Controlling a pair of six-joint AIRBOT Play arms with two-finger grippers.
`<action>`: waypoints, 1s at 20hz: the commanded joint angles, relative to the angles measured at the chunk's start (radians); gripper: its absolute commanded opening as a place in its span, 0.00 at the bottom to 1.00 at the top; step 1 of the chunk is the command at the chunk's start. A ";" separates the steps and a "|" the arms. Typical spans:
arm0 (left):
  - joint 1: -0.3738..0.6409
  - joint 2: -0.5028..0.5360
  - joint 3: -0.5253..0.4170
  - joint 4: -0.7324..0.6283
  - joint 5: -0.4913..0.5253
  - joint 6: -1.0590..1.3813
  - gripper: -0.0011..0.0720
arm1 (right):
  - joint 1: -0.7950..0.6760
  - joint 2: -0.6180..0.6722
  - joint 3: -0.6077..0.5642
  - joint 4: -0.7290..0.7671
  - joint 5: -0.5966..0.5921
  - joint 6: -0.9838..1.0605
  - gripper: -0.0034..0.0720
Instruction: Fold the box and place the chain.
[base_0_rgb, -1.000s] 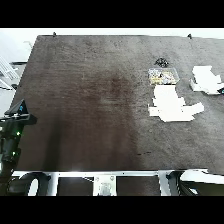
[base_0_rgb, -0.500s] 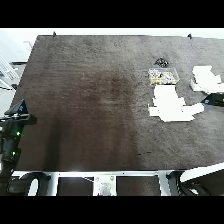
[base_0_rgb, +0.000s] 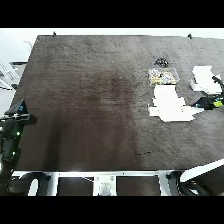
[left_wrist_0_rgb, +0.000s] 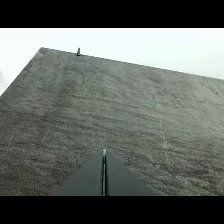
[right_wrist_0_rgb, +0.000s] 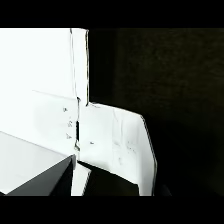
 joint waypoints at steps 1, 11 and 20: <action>0.001 0.000 0.000 0.000 0.000 0.000 0.04 | 0.001 -0.048 0.001 0.038 0.045 0.009 0.74; 0.001 0.000 0.000 0.000 0.000 0.000 0.04 | -0.016 -0.084 -0.008 0.293 0.180 -0.040 0.06; 0.001 0.000 0.000 0.000 0.000 0.000 0.04 | 0.182 0.123 -0.475 0.531 -0.010 -0.043 0.05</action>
